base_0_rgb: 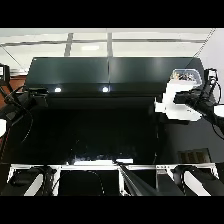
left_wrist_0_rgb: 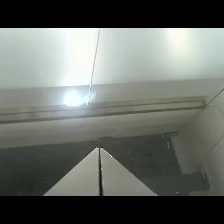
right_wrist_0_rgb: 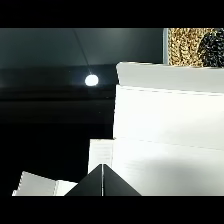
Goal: Fold the box and place the chain.
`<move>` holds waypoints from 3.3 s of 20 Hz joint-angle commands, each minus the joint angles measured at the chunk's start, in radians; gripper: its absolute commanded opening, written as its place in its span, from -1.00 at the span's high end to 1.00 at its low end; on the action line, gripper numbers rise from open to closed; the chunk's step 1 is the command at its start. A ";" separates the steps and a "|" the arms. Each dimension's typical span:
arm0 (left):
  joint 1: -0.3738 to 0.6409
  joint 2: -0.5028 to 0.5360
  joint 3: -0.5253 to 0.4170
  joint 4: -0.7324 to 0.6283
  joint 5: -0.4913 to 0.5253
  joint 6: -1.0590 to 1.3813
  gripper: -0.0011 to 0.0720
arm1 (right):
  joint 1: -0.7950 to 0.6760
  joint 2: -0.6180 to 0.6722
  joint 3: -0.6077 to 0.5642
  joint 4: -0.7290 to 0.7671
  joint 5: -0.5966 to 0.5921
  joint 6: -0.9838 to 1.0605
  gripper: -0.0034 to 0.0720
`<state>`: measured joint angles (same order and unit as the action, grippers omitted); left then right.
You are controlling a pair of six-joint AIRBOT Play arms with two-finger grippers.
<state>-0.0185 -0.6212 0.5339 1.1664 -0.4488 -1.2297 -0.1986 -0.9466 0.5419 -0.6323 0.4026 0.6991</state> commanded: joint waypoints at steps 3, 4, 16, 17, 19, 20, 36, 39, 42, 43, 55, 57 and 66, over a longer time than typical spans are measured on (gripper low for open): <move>-0.001 0.000 -0.001 0.000 -0.001 0.000 0.89 | 0.001 0.001 0.000 0.000 0.000 0.000 0.89; -0.001 0.000 -0.001 0.000 -0.001 0.000 0.89 | 0.001 0.001 0.000 0.000 0.001 0.000 0.89; -0.001 -0.043 -0.023 -0.095 -0.008 -0.001 0.89 | 0.002 0.001 0.000 0.124 -0.032 0.004 0.89; -0.001 -0.056 -0.029 -0.125 -0.008 0.000 0.89 | 0.001 0.001 0.000 0.202 -0.037 0.003 0.89; -0.003 -0.096 -0.032 -0.158 -0.008 0.000 0.63 | 0.001 0.001 0.002 0.209 -0.040 0.003 0.12; -0.011 -0.115 -0.032 -0.154 -0.004 0.008 -0.07 | -0.001 0.001 0.002 0.194 -0.034 0.003 -1.00; -0.051 -0.167 -0.031 -0.154 -0.057 0.050 -0.98 | -0.746 -0.638 0.677 -0.236 0.905 0.229 -0.98; -0.052 -0.167 -0.031 -0.154 -0.057 0.050 -0.98 | -0.681 -0.733 0.711 -0.239 0.898 0.187 -0.98; -0.052 -0.167 -0.031 -0.154 -0.057 0.050 -0.97 | -0.640 -0.788 0.715 -0.269 0.886 0.183 -0.66; -0.053 -0.167 -0.031 -0.155 -0.057 0.049 -0.97 | -0.634 -0.797 0.715 -0.279 0.883 0.182 -0.57; -0.053 -0.167 -0.031 -0.158 -0.057 0.049 -0.97 | -0.621 -0.690 0.704 -0.168 1.200 0.151 0.88; -0.053 -0.167 -0.031 -0.165 -0.060 0.049 -0.97 | -0.598 -0.597 0.621 -0.098 1.186 0.113 0.88; -0.052 -0.211 -0.013 -0.212 -0.152 0.119 -0.96 | -0.311 -0.214 0.065 0.254 0.906 -0.109 0.87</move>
<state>-0.0711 -0.8082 0.5087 0.9627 -0.5762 -1.1542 -0.6106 -1.2625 0.7704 -0.5167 1.4261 0.6739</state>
